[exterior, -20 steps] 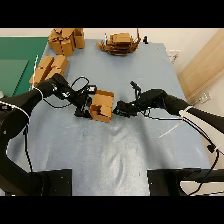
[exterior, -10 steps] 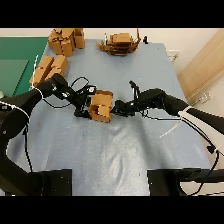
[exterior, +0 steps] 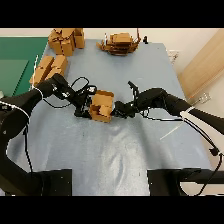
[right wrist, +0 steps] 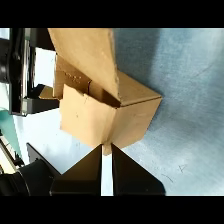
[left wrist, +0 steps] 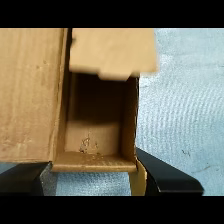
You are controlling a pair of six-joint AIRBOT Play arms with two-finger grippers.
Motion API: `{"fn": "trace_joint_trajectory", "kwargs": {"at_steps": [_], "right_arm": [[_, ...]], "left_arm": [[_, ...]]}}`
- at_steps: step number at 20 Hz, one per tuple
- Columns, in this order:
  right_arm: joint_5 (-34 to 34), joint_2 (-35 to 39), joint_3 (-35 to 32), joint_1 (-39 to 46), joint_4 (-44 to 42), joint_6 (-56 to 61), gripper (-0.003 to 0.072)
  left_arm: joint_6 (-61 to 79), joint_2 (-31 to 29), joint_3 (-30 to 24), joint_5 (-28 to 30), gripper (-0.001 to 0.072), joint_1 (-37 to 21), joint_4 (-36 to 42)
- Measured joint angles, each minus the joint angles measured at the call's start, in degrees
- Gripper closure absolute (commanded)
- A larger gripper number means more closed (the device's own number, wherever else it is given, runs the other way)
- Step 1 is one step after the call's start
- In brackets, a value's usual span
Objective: Fold the box.
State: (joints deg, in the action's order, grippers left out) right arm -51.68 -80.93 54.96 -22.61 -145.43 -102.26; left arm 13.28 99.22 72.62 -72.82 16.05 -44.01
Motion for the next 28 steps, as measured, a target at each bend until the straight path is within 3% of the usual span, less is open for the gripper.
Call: {"fn": "trace_joint_trajectory", "kwargs": {"at_steps": [3,4,7,9,12,17,28], "right_arm": [[-0.2,0.17,-0.02,0.11,0.46,0.52,0.0424],[-0.17,0.2,-0.02,0.11,0.61,0.9,0.0329],[1.36,0.2,0.0,0.11,0.94,1.73,0.0313],[2.84,0.0,0.02,0.11,1.27,2.29,0.0229],[3.56,-1.29,0.76,-0.17,1.49,2.86,0.0167],[3.26,-4.59,4.83,-2.38,3.37,5.97,0.0164],[0.7,-7.13,12.44,-8.2,23.1,29.09,0.0164]], "left_arm": [[0.02,0.0,0.0,0.0,0.0367,0.0,-0.02],[0.04,0.0,0.0,0.0,0.0367,0.0,-0.04],[0.07,0.0,0.0,0.0,0.0367,0.0,-0.07],[0.11,0.0,0.0,-0.02,0.0367,0.0,-0.09],[0.17,0.0,0.0,-0.02,0.0367,0.0,-0.09],[0.2,0.0,0.0,-0.02,0.0367,0.02,-0.11],[0.2,0.0,0.0,-0.04,0.0367,0.04,-0.07]]}}
